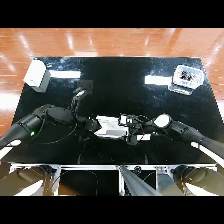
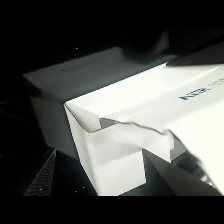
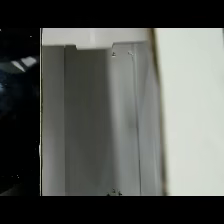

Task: Fold the box and place the chain.

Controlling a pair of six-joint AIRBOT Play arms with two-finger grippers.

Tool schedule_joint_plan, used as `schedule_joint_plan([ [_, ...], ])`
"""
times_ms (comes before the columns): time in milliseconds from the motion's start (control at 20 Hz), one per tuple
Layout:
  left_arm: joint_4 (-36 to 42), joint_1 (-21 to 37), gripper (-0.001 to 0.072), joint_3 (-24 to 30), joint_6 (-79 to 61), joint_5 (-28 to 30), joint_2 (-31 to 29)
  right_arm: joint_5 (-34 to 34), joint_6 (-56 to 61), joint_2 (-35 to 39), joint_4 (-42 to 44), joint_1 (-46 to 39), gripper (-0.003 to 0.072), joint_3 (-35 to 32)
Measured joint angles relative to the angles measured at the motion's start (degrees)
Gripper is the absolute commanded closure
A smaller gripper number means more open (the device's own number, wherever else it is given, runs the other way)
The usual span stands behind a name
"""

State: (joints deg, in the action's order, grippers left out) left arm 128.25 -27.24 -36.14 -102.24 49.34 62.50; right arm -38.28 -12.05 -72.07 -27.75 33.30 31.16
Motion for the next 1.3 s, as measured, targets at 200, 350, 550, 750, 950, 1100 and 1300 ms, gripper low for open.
schedule_joint_plan([
  [200,-9.4,-5.2,0.0073,0.0,11.6,-3.5,-4.0,0.1,0.0,0.0,0.0,0.0,0.0023,0.0],
  [350,-15.1,-10.1,0.0074,0.0,18.4,-7.3,-4.3,0.2,0.0,0.0,0.0,0.0,0.0023,0.0],
  [550,-20.0,-12.9,0.0074,0.0,23.6,-10.6,-3.1,0.2,0.0,0.0,0.0,0.0,0.0023,0.0],
  [750,-22.3,-13.4,0.0074,0.0,25.6,-10.4,-2.7,0.2,0.0,0.0,0.0,0.0,0.0023,0.0],
  [950,-24.6,-13.5,0.0074,0.0,27.7,-8.7,-2.6,0.2,0.0,0.0,0.0,0.0,0.0023,0.0],
  [1100,-25.3,-13.9,0.0076,0.0,28.4,-8.9,-2.4,0.2,0.0,0.0,0.0,0.0,0.0023,0.0],
  [1300,-26.1,-15.4,0.0090,0.0,29.1,-9.5,-1.8,0.2,0.0,0.0,0.0,0.0,0.0023,0.0],
])
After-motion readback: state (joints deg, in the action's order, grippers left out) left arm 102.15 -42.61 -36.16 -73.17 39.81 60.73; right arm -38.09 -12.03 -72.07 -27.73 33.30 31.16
